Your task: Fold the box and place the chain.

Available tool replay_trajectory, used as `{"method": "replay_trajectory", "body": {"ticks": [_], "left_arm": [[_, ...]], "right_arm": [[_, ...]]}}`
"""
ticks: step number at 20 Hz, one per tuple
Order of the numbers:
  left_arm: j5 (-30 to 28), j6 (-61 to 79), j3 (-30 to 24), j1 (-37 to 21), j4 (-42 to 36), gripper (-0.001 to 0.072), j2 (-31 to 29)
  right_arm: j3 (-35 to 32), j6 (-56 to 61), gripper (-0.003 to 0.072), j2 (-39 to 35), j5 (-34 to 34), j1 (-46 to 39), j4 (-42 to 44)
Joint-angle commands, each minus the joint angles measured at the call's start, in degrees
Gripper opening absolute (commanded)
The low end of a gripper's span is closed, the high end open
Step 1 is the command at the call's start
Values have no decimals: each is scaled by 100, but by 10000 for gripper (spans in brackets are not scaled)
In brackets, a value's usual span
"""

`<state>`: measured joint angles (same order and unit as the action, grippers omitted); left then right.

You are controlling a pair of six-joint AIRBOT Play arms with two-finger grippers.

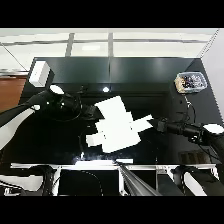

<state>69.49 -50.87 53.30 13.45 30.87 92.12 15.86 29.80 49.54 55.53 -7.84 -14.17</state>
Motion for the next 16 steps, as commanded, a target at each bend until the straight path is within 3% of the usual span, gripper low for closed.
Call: {"method": "replay_trajectory", "body": {"ticks": [1,3,6,8,9,11,13,14,15,16], "left_arm": [[323,570,7,225,-669,708,291],[470,603,17,350,-492,678,385],[863,1187,17,356,-398,484,382],[855,1261,59,345,-282,236,389],[857,1403,87,348,-297,157,389],[887,1532,175,358,-297,148,389],[1021,1764,269,358,-236,25,389],[1064,1818,321,358,-205,24,387],[1069,1812,378,358,-160,23,378],[1064,1812,428,358,-101,22,326]], "right_arm": [[-2,0,9,-4,-55,4,2],[-2,2,9,-4,-52,4,2],[-2,2,9,-4,-44,4,2],[-2,0,9,-4,-35,4,2],[-2,2,9,-4,-24,4,-7],[-2,4,9,-4,-22,4,-160],[-2,15,9,-4,-26,4,-404],[-2,42,11,-4,-28,4,-505],[4,57,43,-4,-35,0,-590],[55,195,366,-4,-55,-31,-763]]}}
